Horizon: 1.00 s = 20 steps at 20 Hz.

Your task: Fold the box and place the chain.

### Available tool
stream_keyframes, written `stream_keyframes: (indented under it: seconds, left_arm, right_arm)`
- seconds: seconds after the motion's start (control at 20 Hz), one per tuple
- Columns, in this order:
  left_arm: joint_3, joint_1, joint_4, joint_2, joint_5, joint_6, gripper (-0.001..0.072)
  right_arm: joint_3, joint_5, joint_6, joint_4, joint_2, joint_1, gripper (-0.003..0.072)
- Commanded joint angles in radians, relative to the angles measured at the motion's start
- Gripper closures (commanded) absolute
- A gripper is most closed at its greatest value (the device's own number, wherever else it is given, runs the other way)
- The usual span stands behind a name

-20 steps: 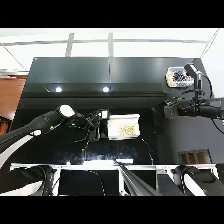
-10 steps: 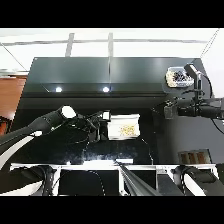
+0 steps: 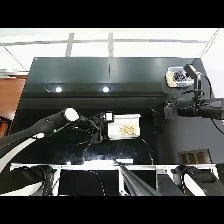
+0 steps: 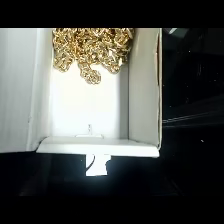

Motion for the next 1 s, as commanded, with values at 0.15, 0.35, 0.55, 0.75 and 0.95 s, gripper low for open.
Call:
stream_keyframes:
  seconds: [0.15,0.35,0.55,0.75,0.95]
  left_arm:
    - [0.001,-0.014,0.002,0.001,0.064,-0.026,-0.0008]
    - [0.001,-0.014,0.002,0.001,0.064,-0.02,-0.0007]
    - [0.012,-0.015,0.002,0.001,0.064,-0.013,-0.0004]
    - [0.04,-0.015,0.002,0.0,0.061,0.01,-0.0002]
    - [0.041,-0.015,0.002,0.0,0.043,0.085,0.0]
  right_arm:
    - [0.001,0.004,0.0,0.0,0.0,0.0,0.0301]
    - [0.001,0.004,0.0,0.0,0.0,0.0,0.0301]
    - [0.001,0.004,0.0,0.0,0.0,0.0,0.0301]
    - [0.001,0.003,0.0,0.0,0.0,0.0,0.0301]
    - [0.001,0.003,0.0,0.0,0.0,0.0,0.0301]
